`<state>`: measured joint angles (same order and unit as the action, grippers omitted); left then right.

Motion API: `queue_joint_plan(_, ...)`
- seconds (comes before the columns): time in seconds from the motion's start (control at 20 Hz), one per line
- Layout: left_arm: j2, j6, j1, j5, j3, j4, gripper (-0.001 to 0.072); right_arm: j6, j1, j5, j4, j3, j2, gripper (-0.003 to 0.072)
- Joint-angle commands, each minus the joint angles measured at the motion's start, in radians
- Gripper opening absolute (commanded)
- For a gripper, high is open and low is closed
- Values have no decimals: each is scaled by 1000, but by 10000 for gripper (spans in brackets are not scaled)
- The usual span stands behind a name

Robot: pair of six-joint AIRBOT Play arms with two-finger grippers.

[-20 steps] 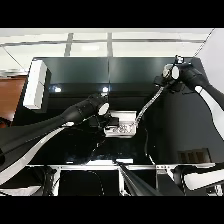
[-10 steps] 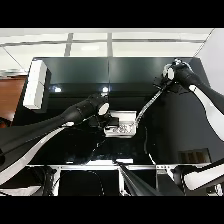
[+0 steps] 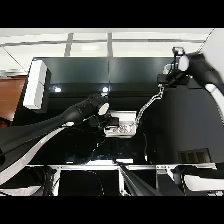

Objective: Fold the box and place the chain.

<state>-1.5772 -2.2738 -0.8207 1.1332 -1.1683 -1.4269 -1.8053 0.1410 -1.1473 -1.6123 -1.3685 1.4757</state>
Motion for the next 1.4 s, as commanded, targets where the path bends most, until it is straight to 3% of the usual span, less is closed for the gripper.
queue_joint_plan(0.0, 0, 0, 1, -5, -1, -1, 30, 162, 5, -169, 111, -1, -189, 13)
queue_joint_plan(0.15, 0, 0, 1, -6, -1, 0, 30, 159, 3, -146, 110, 0, -257, 14)
queue_joint_plan(0.25, 0, 0, 1, -6, -1, 0, 30, 130, 3, -31, 107, 45, -246, 20)
queue_joint_plan(0.35, 0, 0, 0, -6, -1, 0, 30, 130, 5, 158, 108, 139, -209, 617)
queue_joint_plan(0.4, 0, 0, 1, -6, -1, 0, 30, 154, 5, 229, 108, 167, -170, 658)
queue_joint_plan(0.65, 0, 0, 1, -6, -1, 0, 30, 117, 2, 497, -82, 169, 66, 654)
queue_joint_plan(0.7, 0, 0, 1, -6, -1, 0, 30, 69, -3, 517, -122, 161, 100, 577)
queue_joint_plan(0.75, 0, 0, 1, -6, -1, 0, 30, 18, -14, 520, -145, 146, 135, 546)
queue_joint_plan(0.95, 0, 0, 1, -6, -1, 0, 30, 5, -65, 532, -113, 94, 212, 547)
queue_joint_plan(1.35, 0, 0, 1, -5, -1, 0, 30, 136, -69, 518, 19, 90, 261, 545)
